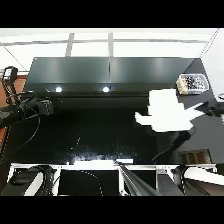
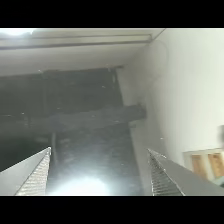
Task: Fold the box and place the chain.
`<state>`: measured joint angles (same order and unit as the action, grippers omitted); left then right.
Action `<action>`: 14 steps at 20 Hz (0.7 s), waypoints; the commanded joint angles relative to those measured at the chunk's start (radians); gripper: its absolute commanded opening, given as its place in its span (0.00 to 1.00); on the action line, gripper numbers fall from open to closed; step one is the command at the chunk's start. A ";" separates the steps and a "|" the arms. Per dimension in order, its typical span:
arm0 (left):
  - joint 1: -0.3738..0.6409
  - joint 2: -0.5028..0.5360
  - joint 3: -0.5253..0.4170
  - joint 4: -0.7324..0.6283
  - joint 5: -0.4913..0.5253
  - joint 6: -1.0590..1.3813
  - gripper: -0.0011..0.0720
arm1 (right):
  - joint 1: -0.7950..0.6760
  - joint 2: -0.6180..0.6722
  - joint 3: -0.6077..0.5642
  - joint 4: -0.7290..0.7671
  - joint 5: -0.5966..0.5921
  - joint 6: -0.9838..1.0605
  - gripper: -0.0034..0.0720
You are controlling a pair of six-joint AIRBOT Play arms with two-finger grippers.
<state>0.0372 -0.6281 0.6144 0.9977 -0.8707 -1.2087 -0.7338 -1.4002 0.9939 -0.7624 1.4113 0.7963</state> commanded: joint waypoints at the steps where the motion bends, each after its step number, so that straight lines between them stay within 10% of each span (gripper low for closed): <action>1: 0.000 0.000 -0.024 -0.071 -0.012 -0.015 0.99 | 0.190 0.127 -0.160 0.256 -0.126 0.000 0.06; 9: -0.046 -0.001 -0.142 -0.208 0.011 -0.026 0.99 | 0.726 0.662 -0.660 0.378 -0.621 -0.095 0.06; 14: -0.264 -0.111 -0.146 -0.254 0.126 -0.031 0.99 | 0.920 0.717 -0.740 0.392 -0.678 -0.093 0.06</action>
<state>-0.1223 -0.6750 0.4747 0.7834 -0.7998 -1.2377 0.0692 -0.7311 0.3088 -0.3912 0.8135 0.7086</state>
